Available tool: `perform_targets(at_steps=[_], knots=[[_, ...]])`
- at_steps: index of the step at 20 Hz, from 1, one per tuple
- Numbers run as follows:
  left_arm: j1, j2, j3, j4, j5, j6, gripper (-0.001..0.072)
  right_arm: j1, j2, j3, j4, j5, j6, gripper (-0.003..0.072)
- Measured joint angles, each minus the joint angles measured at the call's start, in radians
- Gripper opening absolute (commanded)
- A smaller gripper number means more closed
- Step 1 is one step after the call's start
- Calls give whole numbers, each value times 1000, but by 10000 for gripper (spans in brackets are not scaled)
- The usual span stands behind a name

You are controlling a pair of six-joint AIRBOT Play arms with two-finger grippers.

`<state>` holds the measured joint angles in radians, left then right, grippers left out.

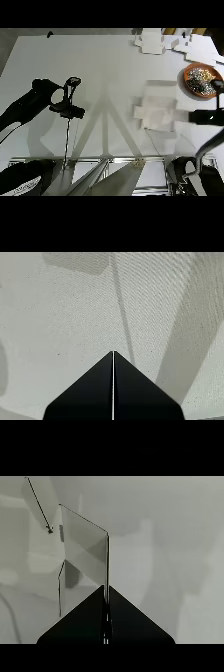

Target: Fold the box and place the chain.

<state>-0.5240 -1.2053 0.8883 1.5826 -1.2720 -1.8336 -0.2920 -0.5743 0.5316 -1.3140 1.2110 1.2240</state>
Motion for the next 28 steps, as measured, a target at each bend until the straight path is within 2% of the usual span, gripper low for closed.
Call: perform_targets(at_steps=[3,5,8,11,12,14,16,17,19,21,24,28], knots=[[-1,0,0,-1,11,0,10,85,144,-74,77,-3,0,13],[-1,-1,0,0,62,0,8,127,196,-95,103,-4,-1,13],[-1,-2,0,-8,171,1,4,171,218,-109,123,-5,-10,13],[0,-2,0,-11,338,13,11,215,186,-115,139,-9,-27,12],[0,-3,0,-19,385,26,54,231,163,-116,145,-10,-37,13],[0,-6,0,-67,447,113,205,261,104,-117,156,-8,-58,13],[0,-7,0,-182,478,306,241,288,38,-117,163,-11,-79,13],[0,-9,0,-262,481,420,333,301,3,-118,164,-14,-88,13],[0,-18,0,-441,460,650,404,321,-51,-118,167,-23,-97,13],[6,-45,0,-594,414,829,545,330,-80,-118,169,-33,-103,13],[30,-121,0,-769,296,1004,568,337,-101,-118,170,-42,-108,13],[53,-238,0,-922,187,1132,576,341,-110,-117,171,-46,-108,13]])
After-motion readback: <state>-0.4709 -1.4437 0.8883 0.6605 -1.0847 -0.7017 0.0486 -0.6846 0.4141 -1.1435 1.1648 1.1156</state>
